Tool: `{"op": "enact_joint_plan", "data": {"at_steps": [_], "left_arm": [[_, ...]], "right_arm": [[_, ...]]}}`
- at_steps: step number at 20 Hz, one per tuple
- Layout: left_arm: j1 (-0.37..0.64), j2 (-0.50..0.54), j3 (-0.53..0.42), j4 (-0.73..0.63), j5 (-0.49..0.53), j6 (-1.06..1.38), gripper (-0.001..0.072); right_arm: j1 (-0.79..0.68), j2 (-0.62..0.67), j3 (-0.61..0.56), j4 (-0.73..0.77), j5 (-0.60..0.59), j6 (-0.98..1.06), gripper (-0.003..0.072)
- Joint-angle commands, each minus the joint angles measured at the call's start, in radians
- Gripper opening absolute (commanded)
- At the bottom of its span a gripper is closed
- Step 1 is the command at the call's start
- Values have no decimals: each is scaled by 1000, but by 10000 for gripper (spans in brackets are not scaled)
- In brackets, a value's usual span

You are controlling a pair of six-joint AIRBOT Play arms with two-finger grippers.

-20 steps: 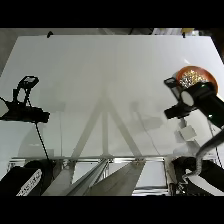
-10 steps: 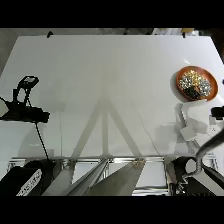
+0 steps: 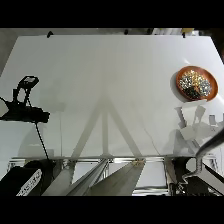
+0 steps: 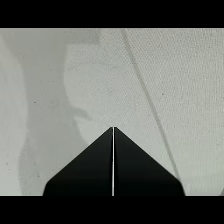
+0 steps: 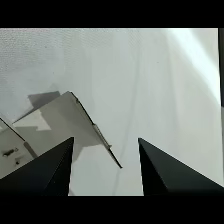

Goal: Fold the box and place the chain.

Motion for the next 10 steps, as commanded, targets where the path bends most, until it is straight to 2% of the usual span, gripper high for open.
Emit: {"op": "enact_joint_plan", "data": {"at_steps": [1,3,4,8,10], "left_arm": [[1,1,0,0,0,0,8],[1,1,0,0,0,0,8],[1,1,0,0,0,0,8],[1,1,0,0,0,0,8],[1,1,0,0,0,0,8]], "right_arm": [[-8,-52,1,5,-7,-5,398],[-8,-114,1,6,29,-5,394],[-7,-136,1,6,39,-5,352],[-7,-129,1,8,52,-11,16],[20,-87,1,13,60,-49,15]]}}
